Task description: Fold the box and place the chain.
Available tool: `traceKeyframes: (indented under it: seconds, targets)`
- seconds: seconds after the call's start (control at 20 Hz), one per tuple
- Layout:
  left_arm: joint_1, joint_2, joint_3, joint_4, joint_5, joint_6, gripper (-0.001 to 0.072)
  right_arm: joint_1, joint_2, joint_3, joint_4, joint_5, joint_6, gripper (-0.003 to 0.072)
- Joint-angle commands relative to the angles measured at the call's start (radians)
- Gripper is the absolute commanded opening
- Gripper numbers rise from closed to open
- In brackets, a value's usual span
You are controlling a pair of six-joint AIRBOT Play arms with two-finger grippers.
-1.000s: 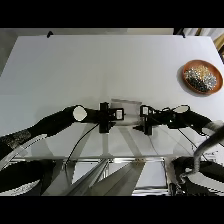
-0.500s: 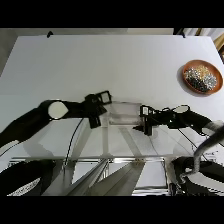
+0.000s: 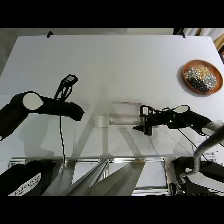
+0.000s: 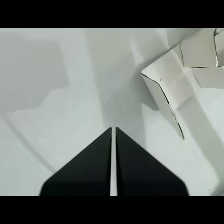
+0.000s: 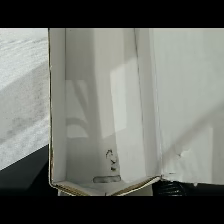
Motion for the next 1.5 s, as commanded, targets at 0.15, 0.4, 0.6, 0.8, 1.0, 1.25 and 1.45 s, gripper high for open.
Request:
traceKeyframes:
  seconds: [0.15,0.4,0.6,0.8,1.0,1.25,1.45]
  targets:
    - [-0.092,-0.255,-0.011,-0.2,0.031,0.003,0.0089,0.0,0.0,0.0,0.0,0.0,0.0,0.0412]
    - [-0.14,-0.283,-0.011,-0.28,0.101,0.021,0.0052,0.0,0.0,0.0,0.0,0.0,0.0,0.0412]
    - [-0.175,-0.282,-0.011,-0.392,0.095,0.163,0.0077,0.0,0.0,0.0,0.0,0.0,0.0,0.0412]
    - [-0.192,-0.28,-0.005,-0.412,0.098,0.162,0.0153,0.0,0.0,0.0,0.0,0.0,0.0,0.0412]
    - [-0.191,-0.251,-0.004,-0.412,0.121,0.159,0.0154,0.0,0.0,0.0,0.0,0.0,0.0,0.0412]
    - [-0.182,-0.189,-0.004,-0.387,0.161,0.158,0.0152,0.0,0.0,0.0,0.0,0.0,0.0,0.0412]
    - [-0.192,-0.182,-0.004,-0.389,0.159,0.158,0.0306,0.0,0.0,0.0,0.0,0.0,0.0,0.0412]
